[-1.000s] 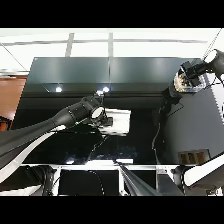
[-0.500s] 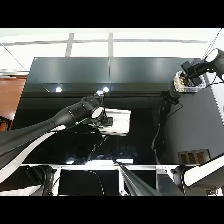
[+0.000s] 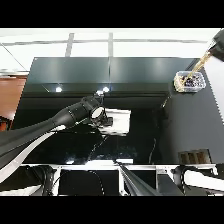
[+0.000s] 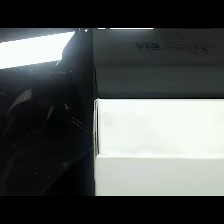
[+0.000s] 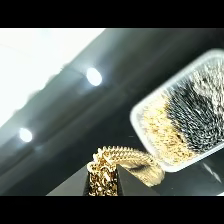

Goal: Fold the box and place the chain.

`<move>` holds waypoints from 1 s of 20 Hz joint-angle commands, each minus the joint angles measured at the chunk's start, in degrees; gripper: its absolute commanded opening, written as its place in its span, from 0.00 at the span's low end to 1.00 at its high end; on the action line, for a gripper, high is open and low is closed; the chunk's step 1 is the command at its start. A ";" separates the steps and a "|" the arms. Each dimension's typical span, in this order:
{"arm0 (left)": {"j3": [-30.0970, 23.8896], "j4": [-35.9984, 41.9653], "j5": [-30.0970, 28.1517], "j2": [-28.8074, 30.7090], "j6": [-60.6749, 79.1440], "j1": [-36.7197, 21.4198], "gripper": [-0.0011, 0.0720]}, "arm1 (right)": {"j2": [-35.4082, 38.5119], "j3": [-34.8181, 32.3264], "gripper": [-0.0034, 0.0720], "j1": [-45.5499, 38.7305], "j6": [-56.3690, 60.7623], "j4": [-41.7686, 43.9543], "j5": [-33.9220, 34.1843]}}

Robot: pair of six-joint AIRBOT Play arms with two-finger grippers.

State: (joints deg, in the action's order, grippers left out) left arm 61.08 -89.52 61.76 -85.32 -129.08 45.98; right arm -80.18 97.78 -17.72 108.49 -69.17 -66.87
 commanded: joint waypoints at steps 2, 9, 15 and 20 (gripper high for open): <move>0.04 0.00 -0.02 0.02 0.00 -0.04 0.05 | 10.54 2.38 0.06 -0.96 -9.33 5.29 -7.06; 0.04 -0.02 -0.07 0.02 0.00 -0.04 0.05 | 23.45 2.69 0.06 -0.72 -22.27 14.86 -20.90; 0.04 -0.02 -0.04 0.02 0.00 -0.04 0.05 | 27.78 2.60 0.06 6.99 -24.50 18.60 -30.82; 0.04 0.00 -0.02 0.02 0.00 -0.04 0.05 | 27.82 -0.96 0.06 19.17 -24.55 19.69 -31.23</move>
State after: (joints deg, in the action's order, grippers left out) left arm 61.08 -89.52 61.71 -85.30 -129.10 45.98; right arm -52.71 98.91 -4.64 84.40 -50.96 -96.49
